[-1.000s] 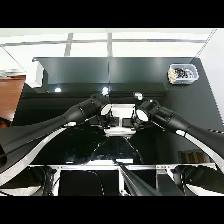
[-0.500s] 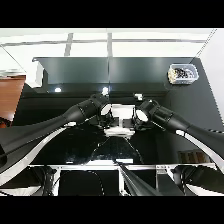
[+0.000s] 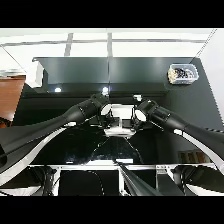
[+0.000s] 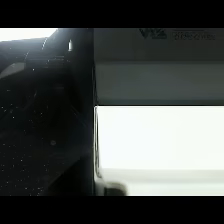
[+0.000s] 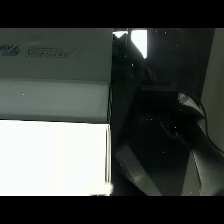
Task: Fold the box and place the chain.
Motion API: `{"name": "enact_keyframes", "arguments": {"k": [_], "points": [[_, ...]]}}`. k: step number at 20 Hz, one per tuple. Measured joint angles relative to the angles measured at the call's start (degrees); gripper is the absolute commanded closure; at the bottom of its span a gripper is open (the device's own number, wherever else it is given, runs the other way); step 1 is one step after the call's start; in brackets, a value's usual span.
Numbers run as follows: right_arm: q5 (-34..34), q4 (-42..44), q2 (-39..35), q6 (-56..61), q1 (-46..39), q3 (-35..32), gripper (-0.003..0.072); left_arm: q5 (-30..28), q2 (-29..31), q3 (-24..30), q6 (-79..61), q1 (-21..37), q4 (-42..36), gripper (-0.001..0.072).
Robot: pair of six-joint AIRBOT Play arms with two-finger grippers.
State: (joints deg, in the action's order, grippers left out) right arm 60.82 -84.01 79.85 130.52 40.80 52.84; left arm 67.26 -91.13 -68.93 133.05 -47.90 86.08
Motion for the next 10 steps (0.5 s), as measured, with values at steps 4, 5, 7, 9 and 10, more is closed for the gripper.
{"name": "enact_keyframes", "arguments": {"k": [4,5,7,9,10], "points": [[0.00,-0.42,0.09,-0.46,-0.04,-0.04,0.0407,0.13,0.00,0.00,-0.24,0.02,0.44,0.0680],[0.11,-0.42,-0.04,-0.48,-0.04,0.04,0.0408,0.22,0.00,0.00,-0.24,0.04,0.46,0.0680],[1.70,-0.31,-1.14,-2.01,-0.04,0.70,0.0408,0.26,0.00,0.00,-0.22,0.04,0.46,0.0680],[4.00,-0.74,-3.43,-4.22,-0.11,1.90,0.0408,0.24,0.02,0.00,-0.22,0.04,0.44,0.0680],[5.33,-1.14,-5.11,-5.49,-0.24,2.78,0.0408,0.24,0.00,0.00,-0.20,0.04,0.42,0.0680]]}}
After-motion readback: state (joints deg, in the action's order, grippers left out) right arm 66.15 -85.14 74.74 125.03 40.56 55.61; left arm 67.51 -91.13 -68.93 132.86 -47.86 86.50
